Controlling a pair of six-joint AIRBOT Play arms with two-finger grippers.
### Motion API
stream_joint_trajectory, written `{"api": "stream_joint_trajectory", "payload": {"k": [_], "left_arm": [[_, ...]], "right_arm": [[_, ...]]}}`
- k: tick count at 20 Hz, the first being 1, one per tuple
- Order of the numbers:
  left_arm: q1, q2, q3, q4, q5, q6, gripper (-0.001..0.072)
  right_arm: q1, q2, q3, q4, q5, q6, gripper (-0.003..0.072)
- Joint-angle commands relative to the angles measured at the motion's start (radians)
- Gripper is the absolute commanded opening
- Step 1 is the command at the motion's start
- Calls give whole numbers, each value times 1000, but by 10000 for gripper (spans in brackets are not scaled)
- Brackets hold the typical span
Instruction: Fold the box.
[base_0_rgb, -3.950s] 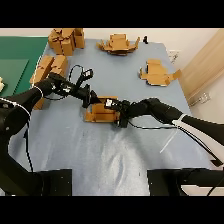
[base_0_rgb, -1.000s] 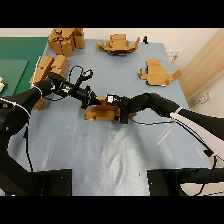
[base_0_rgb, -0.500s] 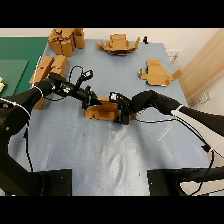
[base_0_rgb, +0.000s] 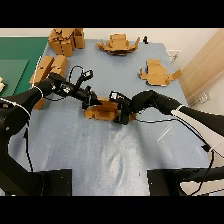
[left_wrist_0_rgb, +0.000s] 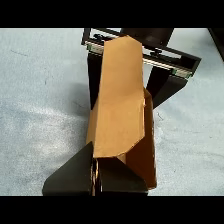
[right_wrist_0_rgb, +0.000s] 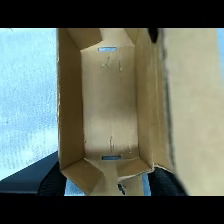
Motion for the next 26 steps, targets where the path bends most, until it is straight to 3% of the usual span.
{"api": "stream_joint_trajectory", "payload": {"k": [1,3,5,19,22,26], "left_arm": [[0,0,0,1,-3,-1,19],[0,0,0,1,-3,0,19],[0,0,0,1,-3,0,19],[0,0,0,0,-3,0,19],[0,0,0,0,-3,0,18],[0,0,0,0,-3,0,19]], "right_arm": [[0,-1,1,-4,14,14,690],[0,-2,1,-18,14,14,688],[0,-5,1,-19,11,14,578],[0,-31,1,-18,14,13,580],[0,-41,1,-18,17,13,508],[0,-48,2,-17,17,13,508]]}}
